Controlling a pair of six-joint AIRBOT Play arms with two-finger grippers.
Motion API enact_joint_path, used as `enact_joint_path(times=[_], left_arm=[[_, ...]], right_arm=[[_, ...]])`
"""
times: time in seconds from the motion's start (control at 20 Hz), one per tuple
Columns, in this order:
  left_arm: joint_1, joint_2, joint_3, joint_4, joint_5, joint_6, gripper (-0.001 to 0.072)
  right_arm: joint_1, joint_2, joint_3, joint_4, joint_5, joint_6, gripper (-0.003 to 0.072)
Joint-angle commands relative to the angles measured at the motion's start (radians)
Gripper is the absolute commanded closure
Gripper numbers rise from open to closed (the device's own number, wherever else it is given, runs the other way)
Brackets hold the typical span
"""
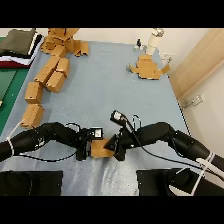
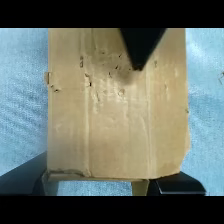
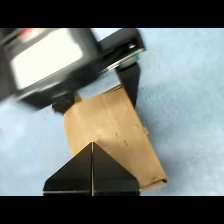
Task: Fold the box.
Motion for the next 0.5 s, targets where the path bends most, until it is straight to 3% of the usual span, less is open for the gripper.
enact_joint_path(times=[0.0,0.05,0.1,0.3,0.45], left_arm=[[0.000,0.000,0.001,0.000,0.000,0.000,0.0243],[0.000,0.000,0.001,0.000,0.000,0.000,0.0243],[0.000,0.000,0.001,0.000,0.001,0.000,0.0243],[0.000,0.000,0.001,0.001,0.000,0.000,0.0243],[0.000,0.000,0.001,0.001,0.000,0.000,0.0243]], right_arm=[[0.104,0.057,-0.002,-0.242,0.066,-0.022,0.0646],[0.136,0.056,-0.002,-0.288,0.086,-0.042,0.0414],[0.159,0.056,-0.002,-0.316,0.106,-0.071,0.0269],[0.209,0.055,-0.006,-0.361,0.212,-0.230,0.0264],[0.217,0.048,-0.006,-0.366,0.270,-0.312,0.0120]])
